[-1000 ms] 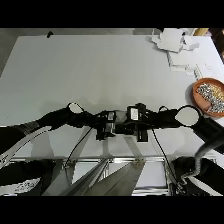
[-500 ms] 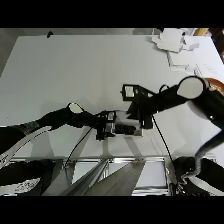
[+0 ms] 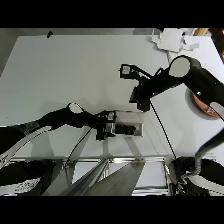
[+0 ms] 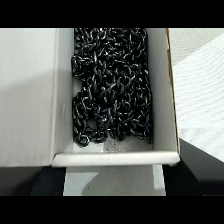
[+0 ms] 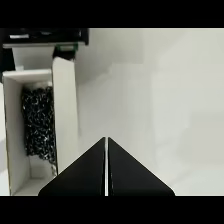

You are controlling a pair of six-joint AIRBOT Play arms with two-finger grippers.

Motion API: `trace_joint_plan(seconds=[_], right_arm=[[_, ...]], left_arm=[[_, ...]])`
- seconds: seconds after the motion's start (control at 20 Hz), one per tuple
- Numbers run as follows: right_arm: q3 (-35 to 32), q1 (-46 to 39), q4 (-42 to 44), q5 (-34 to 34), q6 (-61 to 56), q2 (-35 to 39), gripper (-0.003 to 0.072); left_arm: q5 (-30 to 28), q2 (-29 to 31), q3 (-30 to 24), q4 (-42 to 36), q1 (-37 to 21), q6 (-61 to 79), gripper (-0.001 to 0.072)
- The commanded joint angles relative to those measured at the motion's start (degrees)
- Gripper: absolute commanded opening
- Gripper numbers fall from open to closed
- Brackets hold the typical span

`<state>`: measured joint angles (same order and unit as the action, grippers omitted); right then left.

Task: Fold the box and place the chain.

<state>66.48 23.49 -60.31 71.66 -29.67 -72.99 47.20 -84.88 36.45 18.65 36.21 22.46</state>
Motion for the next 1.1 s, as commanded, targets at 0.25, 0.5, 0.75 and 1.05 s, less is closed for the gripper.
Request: trace_joint_plan(seconds=[0.25,0.5,0.75,1.05], right_arm=[[-6.23,-0.83,3.32,3.04,-2.25,-0.83,0.0022],[-10.58,5.73,3.28,9.64,-2.25,2.05,0.0021],[-10.62,7.39,2.78,4.17,-1.57,3.39,0.0033],[-12.96,8.33,-1.03,-2.25,-1.55,3.43,0.0328]], left_arm=[[0.0,0.04,0.07,0.02,-0.04,0.02,0.0211],[0.02,0.07,0.07,0.02,-0.04,0.02,0.0211],[0.0,0.07,0.07,0.02,-0.04,0.02,0.0211],[-0.02,0.07,0.07,0.02,-0.04,0.02,0.0211]])
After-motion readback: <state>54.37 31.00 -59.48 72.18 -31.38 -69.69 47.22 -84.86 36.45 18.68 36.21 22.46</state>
